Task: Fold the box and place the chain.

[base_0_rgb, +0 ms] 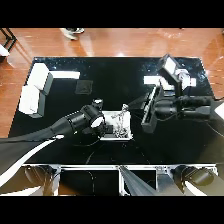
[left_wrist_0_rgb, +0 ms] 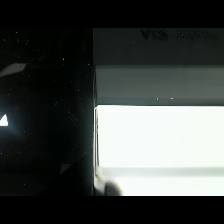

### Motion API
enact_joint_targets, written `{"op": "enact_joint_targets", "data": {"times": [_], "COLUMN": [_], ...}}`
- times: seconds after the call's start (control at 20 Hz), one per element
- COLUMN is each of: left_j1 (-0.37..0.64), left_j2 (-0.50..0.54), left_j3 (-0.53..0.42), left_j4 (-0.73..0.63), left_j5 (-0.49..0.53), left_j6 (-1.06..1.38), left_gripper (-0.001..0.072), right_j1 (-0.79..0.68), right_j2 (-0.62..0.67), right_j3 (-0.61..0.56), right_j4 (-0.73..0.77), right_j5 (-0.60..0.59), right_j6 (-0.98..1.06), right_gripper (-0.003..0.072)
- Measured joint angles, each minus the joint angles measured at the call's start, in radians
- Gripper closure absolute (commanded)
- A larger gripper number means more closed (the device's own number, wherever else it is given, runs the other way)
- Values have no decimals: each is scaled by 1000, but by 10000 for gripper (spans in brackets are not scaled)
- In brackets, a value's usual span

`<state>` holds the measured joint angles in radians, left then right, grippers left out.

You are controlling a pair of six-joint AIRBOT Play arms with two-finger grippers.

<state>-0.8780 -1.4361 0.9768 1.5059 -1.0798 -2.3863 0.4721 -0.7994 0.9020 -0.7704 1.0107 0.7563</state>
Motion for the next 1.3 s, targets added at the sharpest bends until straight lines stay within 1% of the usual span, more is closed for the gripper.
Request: {"op": "enact_joint_targets", "data": {"times": [0.2, 0.25, 0.3, 0.35, 0.4, 0.55, 0.7, 0.75, 0.85, 0.95, 1.15, 1.3], "left_j1": [0, 0, 0, 0, 0, 0, 0, 0, 0, 0, 0, 0], "left_j2": [0, 0, 0, 0, 0, 0, 0, 0, 0, 0, 0, 0], "left_j3": [0, 0, 0, 0, 0, 0, 0, 0, 0, 0, 0, 0], "left_j4": [0, 0, 0, 0, 0, 0, 0, 0, 1, 1, 3, 3], "left_j5": [0, 0, 0, 0, 0, 0, 1, 1, 2, 4, 5, 5], "left_j6": [0, 0, 0, 0, 0, 0, 0, 0, 0, 0, 0, 0], "left_gripper": [685, 686, 686, 686, 686, 686, 686, 686, 686, 686, 686, 686], "right_j1": [14, 16, 18, 19, 20, 8, -41, -61, -95, -115, -131, -135], "right_j2": [-61, -78, -93, -105, -114, -128, -132, -132, -134, -136, -138, -139], "right_j3": [-73, -93, -109, -120, -128, -132, -134, -146, -191, -263, -407, -475], "right_j4": [-13, -13, -15, -16, -18, -83, -259, -329, -411, -403, -225, -133], "right_j5": [-3, -4, -4, -6, -9, -17, 19, 36, 49, 45, -41, -119], "right_j6": [15, 16, 19, 19, 19, 17, 6, 3, -23, -90, -331, -510], "right_gripper": [667, 654, 397, 48, -18, -18, -19, -18, -18, -18, -17, -16]}}
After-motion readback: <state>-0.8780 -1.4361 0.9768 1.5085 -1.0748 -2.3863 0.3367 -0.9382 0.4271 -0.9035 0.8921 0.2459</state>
